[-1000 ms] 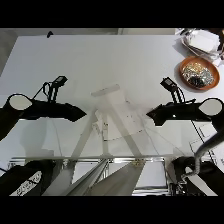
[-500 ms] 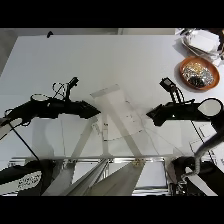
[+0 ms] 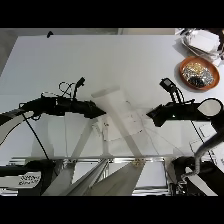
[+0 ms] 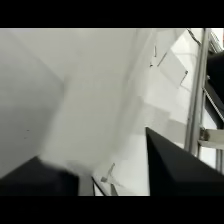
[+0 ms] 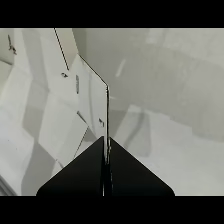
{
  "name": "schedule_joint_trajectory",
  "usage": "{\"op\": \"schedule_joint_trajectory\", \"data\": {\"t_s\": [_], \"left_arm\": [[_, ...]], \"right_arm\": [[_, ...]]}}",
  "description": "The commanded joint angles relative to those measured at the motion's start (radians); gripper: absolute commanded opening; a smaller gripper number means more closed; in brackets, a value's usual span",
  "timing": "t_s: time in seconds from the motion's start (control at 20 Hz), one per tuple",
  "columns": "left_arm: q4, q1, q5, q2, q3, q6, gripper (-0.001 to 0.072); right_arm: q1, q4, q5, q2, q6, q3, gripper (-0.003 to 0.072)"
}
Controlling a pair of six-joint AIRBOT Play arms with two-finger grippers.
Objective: Fold the box and place the chain.
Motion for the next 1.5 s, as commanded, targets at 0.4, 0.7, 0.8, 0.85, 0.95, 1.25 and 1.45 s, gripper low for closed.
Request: {"op": "schedule_joint_trajectory", "data": {"t_s": [0.4, 0.7, 0.8, 0.85, 0.95, 1.25, 1.45], "left_arm": [[0.193, -0.055, -0.051, 0.005, 0.161, -0.053, 0.0002], [0.364, -0.156, -0.081, 0.066, 0.3, -0.014, 0.0003], [0.366, -0.194, -0.117, 0.066, 0.311, 0.107, 0.0003], [0.373, -0.209, -0.105, 0.064, 0.311, 0.151, 0.0003], [0.388, -0.233, -0.01, 0.062, 0.311, 0.163, 0.0003], [0.395, -0.256, 0.199, 0.031, 0.311, 0.185, 0.0003], [0.391, -0.258, 0.198, -0.045, 0.311, 0.193, 0.0005]], "right_arm": [[0.001, -0.003, 0.063, 0.002, 0.085, 0.003, 0.0351], [0.0, -0.167, 0.279, 0.002, 0.241, 0.119, 0.0424], [0.0, -0.186, 0.418, 0.003, 0.262, 0.161, 0.0423], [0.0, -0.186, 0.474, 0.011, 0.262, 0.166, 0.0418], [0.0, -0.192, 0.519, 0.034, 0.262, 0.166, 0.0416], [0.0, -0.216, 0.412, 0.051, 0.257, 0.166, 0.0415], [0.0, -0.221, 0.358, 0.051, 0.257, 0.166, 0.0414]]}}
